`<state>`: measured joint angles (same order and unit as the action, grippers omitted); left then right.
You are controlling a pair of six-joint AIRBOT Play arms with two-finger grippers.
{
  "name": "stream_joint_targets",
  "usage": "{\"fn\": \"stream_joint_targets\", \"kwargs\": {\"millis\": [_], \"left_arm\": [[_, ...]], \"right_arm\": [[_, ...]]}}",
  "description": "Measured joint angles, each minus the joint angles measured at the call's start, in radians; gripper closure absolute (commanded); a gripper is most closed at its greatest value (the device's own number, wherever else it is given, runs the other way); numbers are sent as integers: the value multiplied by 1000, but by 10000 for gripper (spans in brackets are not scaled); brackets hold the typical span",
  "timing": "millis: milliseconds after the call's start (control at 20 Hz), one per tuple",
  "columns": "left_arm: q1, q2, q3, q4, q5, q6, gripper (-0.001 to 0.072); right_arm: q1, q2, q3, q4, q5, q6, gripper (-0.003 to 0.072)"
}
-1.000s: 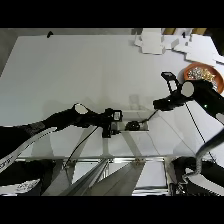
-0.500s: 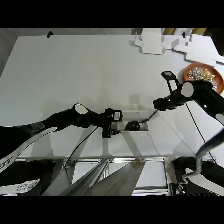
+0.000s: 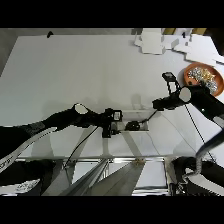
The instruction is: Fold the box and place the chain.
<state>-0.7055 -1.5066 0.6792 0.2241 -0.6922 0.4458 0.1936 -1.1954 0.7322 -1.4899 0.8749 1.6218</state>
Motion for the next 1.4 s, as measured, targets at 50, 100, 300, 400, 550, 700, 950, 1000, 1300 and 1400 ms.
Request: {"fn": "stream_joint_targets", "kwargs": {"millis": [50,100,300,400,550,700,950,1000,1300,1400], "left_arm": [[0,0,0,0,0,0,438],[0,0,0,0,0,0,438],[0,0,0,0,0,0,438],[0,0,0,0,0,0,438],[0,0,0,0,0,0,438],[0,0,0,0,0,0,438],[0,0,0,0,0,0,438],[0,0,0,0,0,0,438],[0,0,0,0,0,0,438],[0,0,0,0,0,0,438]], "right_arm": [[0,0,-1,-12,-6,13,388],[0,0,-1,-23,-14,25,388],[0,-1,-3,-50,-26,47,389],[0,-1,-3,-61,-30,56,389],[0,-1,-3,-84,-34,81,389],[0,-2,-3,-96,-38,92,389],[0,-43,-3,-102,-45,106,388],[0,-55,-3,-103,-43,106,388],[0,-87,-3,-104,-44,108,448],[0,-90,-3,-104,-48,108,594]]}}
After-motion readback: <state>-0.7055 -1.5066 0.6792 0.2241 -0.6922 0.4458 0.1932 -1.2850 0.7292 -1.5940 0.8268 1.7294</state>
